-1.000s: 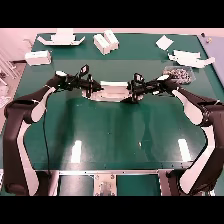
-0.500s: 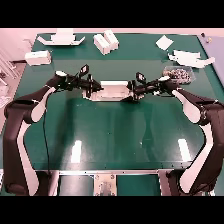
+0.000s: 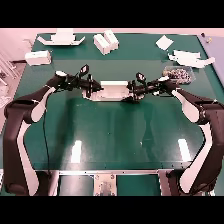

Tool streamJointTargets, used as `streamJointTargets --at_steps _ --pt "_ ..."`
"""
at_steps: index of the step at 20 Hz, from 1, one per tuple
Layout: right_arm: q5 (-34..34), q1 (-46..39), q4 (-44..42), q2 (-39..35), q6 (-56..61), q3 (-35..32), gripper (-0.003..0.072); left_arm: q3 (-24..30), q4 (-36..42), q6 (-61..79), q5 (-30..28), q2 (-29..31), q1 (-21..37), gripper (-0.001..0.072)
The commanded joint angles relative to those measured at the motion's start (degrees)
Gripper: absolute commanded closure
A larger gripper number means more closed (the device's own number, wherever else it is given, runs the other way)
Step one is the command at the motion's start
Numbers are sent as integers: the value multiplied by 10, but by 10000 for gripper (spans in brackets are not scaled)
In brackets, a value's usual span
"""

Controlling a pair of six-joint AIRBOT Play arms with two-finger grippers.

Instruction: Fold the box and place the chain.

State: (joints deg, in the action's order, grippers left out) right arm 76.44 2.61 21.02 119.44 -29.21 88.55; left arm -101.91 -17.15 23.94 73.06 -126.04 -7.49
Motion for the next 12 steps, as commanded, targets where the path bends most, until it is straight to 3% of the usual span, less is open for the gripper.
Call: streamJointTargets --at_steps 1,12 --pt "1 0 0 0 0 0 -17 0 0 0 0 0 0 690" --pt "-1 3 33 3 7 10 15 0 0 0 0 0 0 690"
